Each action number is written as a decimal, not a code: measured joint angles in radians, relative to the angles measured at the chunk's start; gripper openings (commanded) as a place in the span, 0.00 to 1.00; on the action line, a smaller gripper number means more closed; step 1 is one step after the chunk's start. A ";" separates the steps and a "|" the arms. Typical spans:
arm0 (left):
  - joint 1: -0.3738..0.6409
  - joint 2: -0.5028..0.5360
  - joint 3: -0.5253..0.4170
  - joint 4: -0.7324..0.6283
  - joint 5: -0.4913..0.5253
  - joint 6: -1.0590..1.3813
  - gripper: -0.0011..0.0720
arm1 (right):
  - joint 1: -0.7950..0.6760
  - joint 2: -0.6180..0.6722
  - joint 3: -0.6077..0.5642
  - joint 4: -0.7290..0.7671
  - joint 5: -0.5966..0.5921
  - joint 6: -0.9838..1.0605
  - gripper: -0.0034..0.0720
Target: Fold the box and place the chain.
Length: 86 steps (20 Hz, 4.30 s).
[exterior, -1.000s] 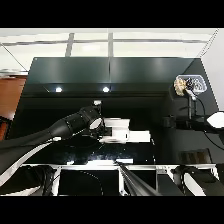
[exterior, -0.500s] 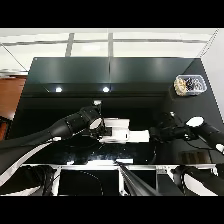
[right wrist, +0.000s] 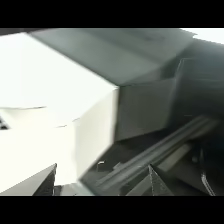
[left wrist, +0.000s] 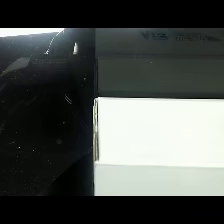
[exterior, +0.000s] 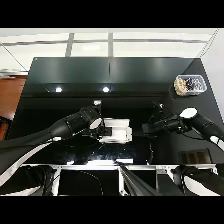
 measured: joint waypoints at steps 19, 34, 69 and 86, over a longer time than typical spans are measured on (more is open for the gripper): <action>0.000 0.000 0.000 0.003 0.007 0.000 0.06 | 0.521 -0.002 0.172 -0.564 -0.409 0.827 0.66; 0.000 0.000 0.000 0.002 0.005 0.001 0.06 | 0.656 -0.128 0.380 -0.896 -0.158 1.376 0.45; 0.000 0.000 0.000 0.000 0.005 0.005 0.06 | 0.686 -0.181 0.406 -0.904 -0.115 1.384 0.11; 0.001 0.000 0.000 0.002 0.000 0.007 0.06 | 0.636 0.101 0.405 -0.954 -0.043 1.253 0.77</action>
